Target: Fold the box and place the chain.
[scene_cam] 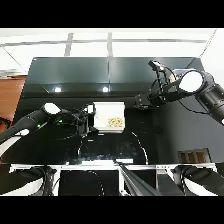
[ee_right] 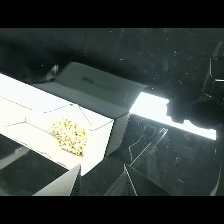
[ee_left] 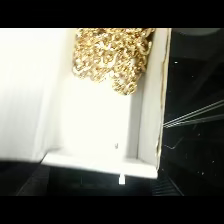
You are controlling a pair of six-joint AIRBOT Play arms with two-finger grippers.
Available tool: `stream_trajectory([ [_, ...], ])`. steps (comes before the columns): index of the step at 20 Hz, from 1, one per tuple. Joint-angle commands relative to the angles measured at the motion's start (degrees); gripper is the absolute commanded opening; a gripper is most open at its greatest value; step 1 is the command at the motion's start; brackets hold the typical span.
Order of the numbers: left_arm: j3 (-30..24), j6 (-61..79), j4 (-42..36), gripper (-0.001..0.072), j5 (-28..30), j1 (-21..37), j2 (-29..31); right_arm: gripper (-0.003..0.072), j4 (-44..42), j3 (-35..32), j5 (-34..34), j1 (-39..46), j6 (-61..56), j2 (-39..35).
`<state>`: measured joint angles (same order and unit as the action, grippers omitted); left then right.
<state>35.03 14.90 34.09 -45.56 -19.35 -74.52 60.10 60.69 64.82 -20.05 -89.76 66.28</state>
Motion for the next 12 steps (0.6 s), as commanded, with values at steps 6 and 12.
stream_trajectory([
  [6,0.6,4.9,0.0,0.0333,1.8,-3.9,-1.1,0.0708,0.4,-1.0,-11.6,-0.6,0.8,0.2],
  [12,0.6,4.9,-0.1,0.0333,1.9,-3.9,-1.1,0.071,-7.4,-1.1,-21.1,-3.0,20.3,9.1],
])
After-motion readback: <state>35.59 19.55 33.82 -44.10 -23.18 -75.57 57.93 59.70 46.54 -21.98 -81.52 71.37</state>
